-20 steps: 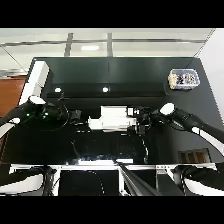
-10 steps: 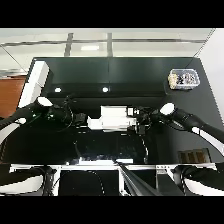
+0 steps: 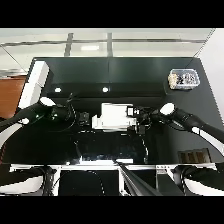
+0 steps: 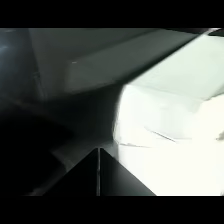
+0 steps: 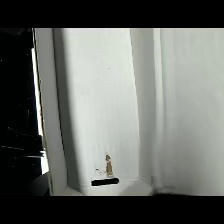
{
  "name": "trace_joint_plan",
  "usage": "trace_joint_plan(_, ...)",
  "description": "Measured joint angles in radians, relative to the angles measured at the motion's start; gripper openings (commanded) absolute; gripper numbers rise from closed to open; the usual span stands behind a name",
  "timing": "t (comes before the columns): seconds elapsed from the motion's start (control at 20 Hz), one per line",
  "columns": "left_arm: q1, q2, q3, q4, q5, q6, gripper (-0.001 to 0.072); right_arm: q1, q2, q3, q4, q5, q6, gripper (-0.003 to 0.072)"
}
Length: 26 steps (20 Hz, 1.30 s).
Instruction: Fold the box and place the chain.
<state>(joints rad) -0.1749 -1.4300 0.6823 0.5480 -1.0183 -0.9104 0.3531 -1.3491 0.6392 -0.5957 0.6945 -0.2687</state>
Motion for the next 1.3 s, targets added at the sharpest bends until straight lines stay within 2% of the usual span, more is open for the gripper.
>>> trace_joint_plan(0.2, 0.000, 0.000, 0.000, -0.050, -0.012, 0.064, 0.0025, 0.000, 0.000, 0.000, 0.000, 0.000, 0.000, 0.0408)
trace_joint_plan(0.25, 0.000, 0.000, 0.000, -0.058, -0.014, 0.072, 0.0061, 0.000, 0.000, 0.000, 0.000, 0.000, 0.000, 0.0409)
trace_joint_plan(0.4, 0.000, 0.000, 0.000, -0.074, -0.018, 0.086, 0.0586, 0.000, 0.000, 0.000, 0.000, 0.000, 0.000, 0.0409)
trace_joint_plan(0.45, 0.000, 0.000, 0.001, -0.077, -0.019, 0.089, 0.0658, 0.000, 0.000, 0.000, 0.000, 0.000, 0.000, 0.0408)
trace_joint_plan(0.7, 0.000, 0.000, 0.017, -0.089, -0.040, 0.092, 0.0656, 0.000, 0.000, 0.000, 0.000, 0.000, 0.000, 0.0408)
trace_joint_plan(0.8, -0.001, 0.000, 0.028, -0.093, -0.058, 0.091, 0.0617, 0.000, 0.000, 0.000, 0.000, 0.000, 0.000, 0.0409)
trace_joint_plan(0.9, -0.009, 0.000, 0.036, -0.097, -0.068, 0.092, 0.0617, 0.000, 0.000, 0.000, 0.000, 0.000, 0.000, 0.0408)
trace_joint_plan(1.3, -0.079, 0.000, 0.105, -0.068, -0.083, 0.037, 0.0616, 0.000, 0.000, 0.000, 0.000, 0.000, 0.000, 0.0409)
